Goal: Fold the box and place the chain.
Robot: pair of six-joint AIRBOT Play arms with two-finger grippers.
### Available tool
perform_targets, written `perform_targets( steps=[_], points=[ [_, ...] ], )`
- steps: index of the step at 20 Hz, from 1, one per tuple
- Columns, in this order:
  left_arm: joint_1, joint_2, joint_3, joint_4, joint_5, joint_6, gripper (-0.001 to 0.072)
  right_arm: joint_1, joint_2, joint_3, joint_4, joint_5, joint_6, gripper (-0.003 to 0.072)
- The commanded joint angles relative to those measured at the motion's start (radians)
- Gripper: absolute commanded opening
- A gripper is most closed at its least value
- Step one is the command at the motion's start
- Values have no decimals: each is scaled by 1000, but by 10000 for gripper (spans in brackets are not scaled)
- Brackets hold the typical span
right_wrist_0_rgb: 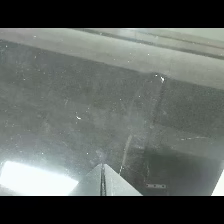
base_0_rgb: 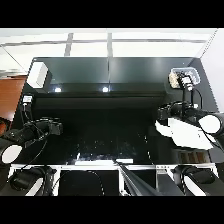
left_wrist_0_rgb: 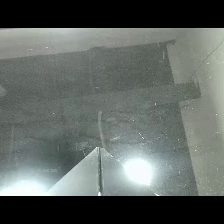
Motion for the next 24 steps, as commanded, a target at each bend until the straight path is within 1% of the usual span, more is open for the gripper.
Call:
perform_targets(
  steps=[1, 18, 20, 22, 23, 24],
  points=[
    [-1, 1, 0, 0, 0, 0, 24, 1, 0, 0, 0, 0, 0, 14],
    [-1, 1, 0, 0, 0, 0, 24, 1, 0, 0, 4, -10, 0, 14],
    [-1, 1, 0, 0, 0, 0, 24, 1, 0, 0, 54, -98, 0, 14],
    [-1, 1, 0, 0, 0, 0, 23, 1, -3, 0, 146, -248, 0, 16],
    [-1, 1, 0, 0, 0, 0, 23, 1, -3, 0, 176, -337, 1, 98],
    [-1, 1, 0, 0, 0, 0, 23, 1, -4, 0, 190, -418, 1, 445]
  ],
)
